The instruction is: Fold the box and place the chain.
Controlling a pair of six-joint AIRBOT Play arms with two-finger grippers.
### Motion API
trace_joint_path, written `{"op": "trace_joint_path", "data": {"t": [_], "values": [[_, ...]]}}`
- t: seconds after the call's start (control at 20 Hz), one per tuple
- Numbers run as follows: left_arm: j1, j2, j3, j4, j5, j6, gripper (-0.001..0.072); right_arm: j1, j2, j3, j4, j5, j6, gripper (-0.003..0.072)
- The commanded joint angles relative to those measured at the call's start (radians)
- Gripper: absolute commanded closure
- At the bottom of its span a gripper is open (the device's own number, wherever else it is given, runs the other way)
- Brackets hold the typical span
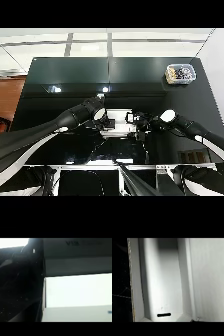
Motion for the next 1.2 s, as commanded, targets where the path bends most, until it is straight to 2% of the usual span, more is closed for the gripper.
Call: {"op": "trace_joint_path", "data": {"t": [0.0, 0.1, 0.15, 0.2, 0.35, 0.4, 0.45, 0.5, 0.8, 0.95, 1.0, 1.05, 1.15], "values": [[0.000, -0.005, 0.009, 0.005, -0.024, -0.015, 0.0491, 0.000, 0.000, 0.000, 0.000, 0.000, 0.000, 0.0580], [0.000, -0.005, 0.009, 0.005, -0.031, -0.030, 0.0505, 0.000, 0.000, 0.000, 0.000, 0.000, 0.000, 0.0579], [0.000, -0.005, 0.009, 0.004, -0.030, -0.032, 0.0632, 0.000, 0.000, 0.000, 0.000, 0.000, 0.000, 0.0580], [0.000, -0.005, 0.010, 0.003, -0.030, -0.032, 0.0686, 0.000, 0.000, 0.000, 0.000, 0.000, 0.000, 0.0580], [0.000, -0.005, 0.011, 0.001, -0.030, -0.032, 0.0684, 0.000, 0.000, 0.000, 0.000, 0.000, 0.000, 0.0580], [0.000, -0.005, 0.013, -0.003, -0.027, -0.032, 0.0619, 0.000, 0.000, 0.000, 0.000, 0.000, 0.000, 0.0580], [0.000, -0.005, 0.018, -0.002, -0.028, -0.032, 0.0398, 0.000, 0.000, 0.000, 0.000, 0.000, 0.000, 0.0580], [0.000, -0.005, 0.023, -0.002, -0.029, -0.032, 0.0318, 0.000, 0.000, 0.000, 0.000, 0.000, 0.000, 0.0580], [0.000, -0.007, 0.024, 0.009, -0.061, -0.034, 0.0323, 0.000, 0.000, 0.000, 0.000, 0.000, 0.000, 0.0580], [0.000, -0.008, 0.024, -0.001, -0.046, -0.027, 0.0488, 0.000, 0.000, 0.000, 0.000, 0.000, 0.000, 0.0580], [-0.002, -0.008, 0.024, 0.000, -0.045, -0.025, 0.0637, 0.000, 0.000, 0.000, 0.000, 0.000, 0.000, 0.0580], [-0.002, -0.008, 0.024, 0.000, -0.046, -0.025, 0.0684, 0.000, 0.000, 0.000, 0.000, 0.000, 0.000, 0.0580], [-0.002, -0.008, 0.024, -0.001, -0.047, -0.025, 0.0685, 0.000, 0.000, 0.000, 0.000, 0.000, 0.000, 0.0580]]}}
